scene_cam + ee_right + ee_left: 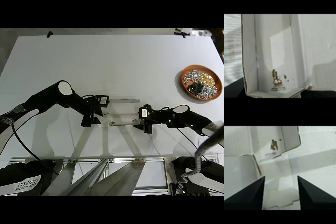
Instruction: Fold the box and place the chain.
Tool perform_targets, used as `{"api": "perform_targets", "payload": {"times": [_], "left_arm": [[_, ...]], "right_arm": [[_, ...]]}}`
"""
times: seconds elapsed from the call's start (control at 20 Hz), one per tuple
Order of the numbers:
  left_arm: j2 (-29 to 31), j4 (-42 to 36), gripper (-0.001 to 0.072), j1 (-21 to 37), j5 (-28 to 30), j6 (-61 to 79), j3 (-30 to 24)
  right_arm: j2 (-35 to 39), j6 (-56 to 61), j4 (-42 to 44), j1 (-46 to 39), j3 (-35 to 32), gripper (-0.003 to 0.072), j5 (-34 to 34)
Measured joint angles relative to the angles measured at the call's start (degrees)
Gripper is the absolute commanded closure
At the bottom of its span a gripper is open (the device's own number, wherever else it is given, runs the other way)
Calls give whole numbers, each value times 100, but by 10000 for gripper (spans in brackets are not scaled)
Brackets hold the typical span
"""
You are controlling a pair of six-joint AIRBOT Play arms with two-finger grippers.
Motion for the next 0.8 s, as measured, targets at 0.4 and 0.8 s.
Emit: {"api": "perform_targets", "payload": {"times": [0.4, 0.8], "left_arm": [[-31, -221, 255, -24, 435, 197, -136], [-142, -546, 312, -39, 546, -85, -258]], "right_arm": [[0, 4, 7, -2, 0, 270, -7], [0, -7, 13, -2, 0, 270, -15]]}}
